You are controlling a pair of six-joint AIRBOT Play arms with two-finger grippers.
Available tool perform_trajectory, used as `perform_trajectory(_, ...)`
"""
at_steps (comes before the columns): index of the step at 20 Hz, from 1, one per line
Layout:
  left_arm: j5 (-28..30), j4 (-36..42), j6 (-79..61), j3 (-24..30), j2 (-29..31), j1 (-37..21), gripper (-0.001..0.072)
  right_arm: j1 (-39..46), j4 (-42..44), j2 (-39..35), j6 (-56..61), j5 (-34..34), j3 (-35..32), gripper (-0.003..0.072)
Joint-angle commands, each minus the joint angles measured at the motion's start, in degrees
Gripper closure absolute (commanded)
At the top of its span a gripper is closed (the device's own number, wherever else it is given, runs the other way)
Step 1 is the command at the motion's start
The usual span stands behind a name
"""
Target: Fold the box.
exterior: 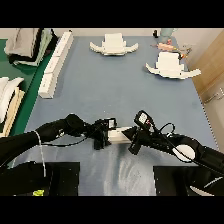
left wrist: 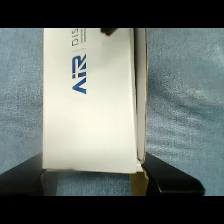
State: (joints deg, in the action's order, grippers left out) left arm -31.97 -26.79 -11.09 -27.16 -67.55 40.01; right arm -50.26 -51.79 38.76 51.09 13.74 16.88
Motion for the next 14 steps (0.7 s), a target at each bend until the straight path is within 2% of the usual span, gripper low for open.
perform_trajectory(1,0.02,0.02,0.0,-0.02,0.04,0.02,0.0212,-0.2,2.38,0.26,0.96,-5.44,-3.45,0.0682)
perform_trajectory(9,0.02,0.0,0.0,-0.02,0.04,0.02,0.0212,-5.38,3.54,4.68,1.05,-5.88,-5.81,0.0682)
perform_trajectory(14,0.02,0.0,0.0,-0.02,0.04,0.02,0.0212,-5.57,4.37,4.85,1.03,-5.88,-6.69,0.0682)
